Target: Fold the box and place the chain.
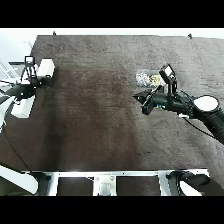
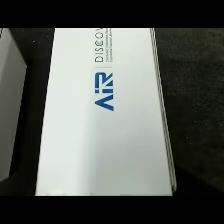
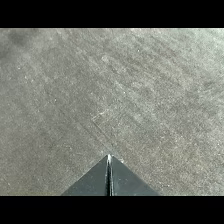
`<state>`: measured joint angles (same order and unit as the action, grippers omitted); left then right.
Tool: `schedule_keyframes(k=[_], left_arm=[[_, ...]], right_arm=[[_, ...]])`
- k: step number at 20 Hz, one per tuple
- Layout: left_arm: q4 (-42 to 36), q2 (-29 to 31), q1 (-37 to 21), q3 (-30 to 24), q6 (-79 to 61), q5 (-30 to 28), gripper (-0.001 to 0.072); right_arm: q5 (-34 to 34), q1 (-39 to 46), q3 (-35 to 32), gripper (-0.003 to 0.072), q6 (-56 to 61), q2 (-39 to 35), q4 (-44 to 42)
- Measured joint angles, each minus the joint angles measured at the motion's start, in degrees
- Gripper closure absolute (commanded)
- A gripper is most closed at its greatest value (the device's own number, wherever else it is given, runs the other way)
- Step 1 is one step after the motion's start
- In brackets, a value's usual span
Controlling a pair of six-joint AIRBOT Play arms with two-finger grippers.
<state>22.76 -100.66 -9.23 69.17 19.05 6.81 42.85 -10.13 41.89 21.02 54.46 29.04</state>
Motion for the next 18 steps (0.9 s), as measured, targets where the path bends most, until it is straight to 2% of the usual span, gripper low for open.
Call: schedule_keyframes(k=[6, 7, 8, 9, 14, 16, 18], left_arm=[[-2.78, -1.33, 0.15, 0.42, 0.04, 1.97, 0.0685], [-3.15, -1.53, 0.20, 0.46, 0.15, 1.60, 0.0547], [-3.28, -1.81, 0.17, 0.46, 0.22, 1.40, 0.0203], [-3.39, -1.90, 0.13, 0.46, 0.24, 1.14, -0.0004], [-3.69, -1.25, -0.52, 0.70, 0.09, 0.85, -0.0011], [-3.48, -0.37, -0.68, 0.81, -0.83, 1.92, -0.0011], [-3.37, 1.18, -0.76, 0.90, -1.36, 2.67, -0.0011]], right_arm=[[-0.74, 0.00, 0.00, 0.0673, 0.00, 0.59, -1.20], [-0.94, 0.00, 0.02, 0.0673, 0.00, 0.61, -1.29], [-1.09, 0.00, 0.00, 0.0673, 0.00, 0.66, -1.31], [-1.31, 0.00, 0.00, 0.0673, 0.00, 0.66, -1.42], [-2.40, 0.00, 0.00, 0.0659, -0.02, 0.66, -1.60], [-2.71, 0.00, 0.00, 0.0435, -0.02, 0.66, -1.64], [-2.89, 0.00, 0.00, 0.0311, -0.04, 0.66, -1.92]])
